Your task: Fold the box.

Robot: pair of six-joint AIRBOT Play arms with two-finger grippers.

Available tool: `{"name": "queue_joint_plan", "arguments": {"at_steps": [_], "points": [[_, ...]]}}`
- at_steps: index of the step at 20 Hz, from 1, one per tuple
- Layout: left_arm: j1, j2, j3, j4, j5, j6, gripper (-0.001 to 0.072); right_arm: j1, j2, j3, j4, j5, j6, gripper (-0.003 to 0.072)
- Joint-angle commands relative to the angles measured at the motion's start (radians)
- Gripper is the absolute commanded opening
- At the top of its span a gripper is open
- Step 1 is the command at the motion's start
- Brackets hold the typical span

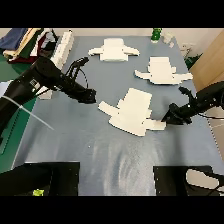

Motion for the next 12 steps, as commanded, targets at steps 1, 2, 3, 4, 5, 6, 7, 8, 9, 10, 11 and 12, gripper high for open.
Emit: {"name": "queue_joint_plan", "arguments": {"at_steps": [1,2,3,4,5,6,7,8,9,10,11,12], "points": [[0.000,0.080,-0.053,0.015,0.000,-0.004,0.0014,0.005,0.016,-0.015,-0.007,0.090,0.079,0.0441],[0.000,0.080,-0.052,0.015,0.003,-0.004,0.0014,0.006,0.016,-0.016,-0.010,0.106,0.098,0.0436],[0.000,0.077,-0.053,0.015,0.004,-0.004,0.0014,0.006,0.016,-0.025,-0.006,0.113,0.108,0.0435],[0.000,0.075,-0.053,0.015,0.003,-0.004,0.0014,0.005,0.016,-0.039,-0.008,0.110,0.108,0.0435],[0.000,0.072,-0.053,0.015,0.003,-0.004,0.0014,0.004,0.016,-0.058,-0.008,0.107,0.115,0.0435],[0.000,0.070,-0.053,0.015,0.003,-0.004,0.0014,0.002,0.016,-0.087,-0.009,0.108,0.116,0.0434],[0.000,0.070,-0.054,0.015,0.004,-0.004,0.0014,0.001,0.016,-0.121,-0.006,0.117,0.122,0.0413],[0.000,0.070,-0.054,0.015,0.003,-0.004,0.0014,0.003,0.016,-0.163,0.014,0.127,0.122,0.0407],[0.000,0.070,-0.054,0.015,0.004,-0.004,0.0014,0.006,0.016,-0.201,0.060,0.141,0.111,0.0407],[0.000,0.070,-0.054,0.015,0.006,-0.004,0.0014,0.006,0.016,-0.232,0.129,0.153,0.074,0.0407],[0.000,0.070,-0.054,0.015,0.011,-0.004,0.0014,0.006,0.016,-0.256,0.190,0.162,0.034,0.0407],[0.000,0.070,-0.054,0.014,0.014,-0.004,0.0014,0.006,0.016,-0.270,0.214,0.170,0.022,0.0394]]}}
